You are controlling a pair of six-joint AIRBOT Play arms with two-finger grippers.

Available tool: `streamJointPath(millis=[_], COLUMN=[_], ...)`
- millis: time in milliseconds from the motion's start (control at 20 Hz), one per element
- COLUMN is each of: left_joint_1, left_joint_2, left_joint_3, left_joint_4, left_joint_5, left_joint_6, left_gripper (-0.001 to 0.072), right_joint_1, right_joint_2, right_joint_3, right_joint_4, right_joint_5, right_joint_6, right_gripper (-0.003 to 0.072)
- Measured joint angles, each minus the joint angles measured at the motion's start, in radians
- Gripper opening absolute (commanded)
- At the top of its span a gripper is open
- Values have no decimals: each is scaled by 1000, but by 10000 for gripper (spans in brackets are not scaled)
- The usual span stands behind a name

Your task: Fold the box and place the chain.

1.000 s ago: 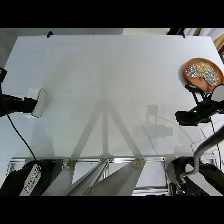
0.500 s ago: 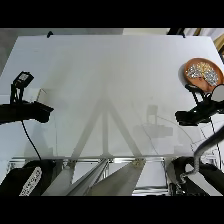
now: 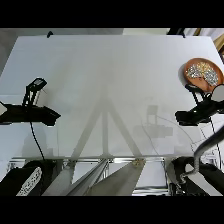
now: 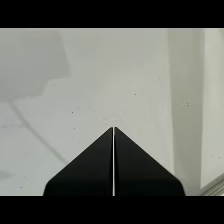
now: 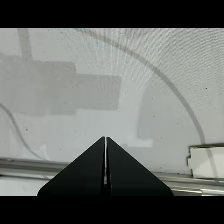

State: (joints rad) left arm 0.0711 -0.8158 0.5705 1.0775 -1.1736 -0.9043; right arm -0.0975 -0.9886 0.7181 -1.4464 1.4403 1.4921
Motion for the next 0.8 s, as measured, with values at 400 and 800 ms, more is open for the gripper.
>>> streamJointPath(millis=[400, 800], left_joint_1=[0, 0], left_joint_2=[-15, -16], left_joint_3=[-1, -1], left_joint_4=[-22, -24], left_joint_5=[-8, -10], left_joint_6=[-1, -3], left_gripper=[9, 9], right_joint_1=[0, 0], right_joint_2=[0, 0], right_joint_3=[0, 0], right_joint_4=[0, 0], right_joint_5=[0, 0], right_joint_6=[0, 0], right_gripper=[12, 12])
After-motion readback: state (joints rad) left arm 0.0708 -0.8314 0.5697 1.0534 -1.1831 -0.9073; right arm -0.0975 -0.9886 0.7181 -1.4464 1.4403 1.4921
